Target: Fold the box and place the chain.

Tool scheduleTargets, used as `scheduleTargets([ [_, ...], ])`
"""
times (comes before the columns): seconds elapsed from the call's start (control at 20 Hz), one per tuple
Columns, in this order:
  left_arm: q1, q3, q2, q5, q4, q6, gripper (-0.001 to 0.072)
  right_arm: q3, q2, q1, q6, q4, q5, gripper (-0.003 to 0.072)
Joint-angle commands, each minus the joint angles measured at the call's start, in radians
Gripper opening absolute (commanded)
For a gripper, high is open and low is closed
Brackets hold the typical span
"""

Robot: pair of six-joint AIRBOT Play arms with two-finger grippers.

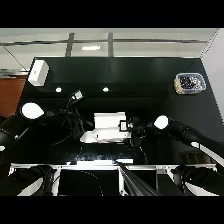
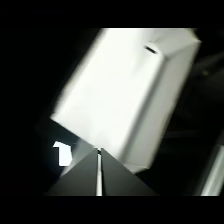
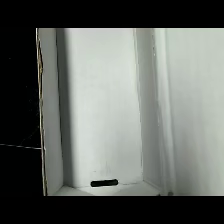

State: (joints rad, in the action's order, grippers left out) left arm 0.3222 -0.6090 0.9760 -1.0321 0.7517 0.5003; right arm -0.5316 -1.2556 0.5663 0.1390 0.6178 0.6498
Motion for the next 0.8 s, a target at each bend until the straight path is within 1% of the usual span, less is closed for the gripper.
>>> scheduleTargets([
  [0.0,0.025,0.026,0.016,-0.013,-0.085,0.000,0.0391,0.000,0.000,0.001,0.000,0.000,-0.001,0.0193],
  [0.05,0.057,0.030,0.027,0.043,-0.075,0.000,0.0597,0.000,0.000,0.001,-0.001,-0.001,-0.001,0.0193],
  [0.1,0.092,0.030,0.039,0.086,-0.068,-0.012,0.0706,0.000,0.000,0.001,-0.001,-0.001,-0.001,0.0193],
  [0.2,0.161,0.030,0.060,0.115,-0.030,-0.145,0.0691,0.000,0.000,0.001,-0.001,-0.001,-0.001,0.0193],
  [0.3,0.224,0.030,0.072,0.176,0.111,-0.160,0.0692,0.000,0.000,0.001,-0.001,-0.001,-0.001,0.0193],
  [0.4,0.256,0.030,0.074,0.219,0.236,-0.156,0.0693,0.000,0.000,0.001,-0.001,-0.001,-0.001,0.0193],
  [0.5,0.257,0.030,0.074,0.224,0.265,-0.157,0.0693,0.000,0.000,0.001,-0.001,-0.001,-0.001,0.0193],
  [0.75,0.256,0.030,0.060,0.213,0.263,-0.156,0.0693,0.000,0.000,0.001,-0.001,-0.001,-0.001,0.0193],
])
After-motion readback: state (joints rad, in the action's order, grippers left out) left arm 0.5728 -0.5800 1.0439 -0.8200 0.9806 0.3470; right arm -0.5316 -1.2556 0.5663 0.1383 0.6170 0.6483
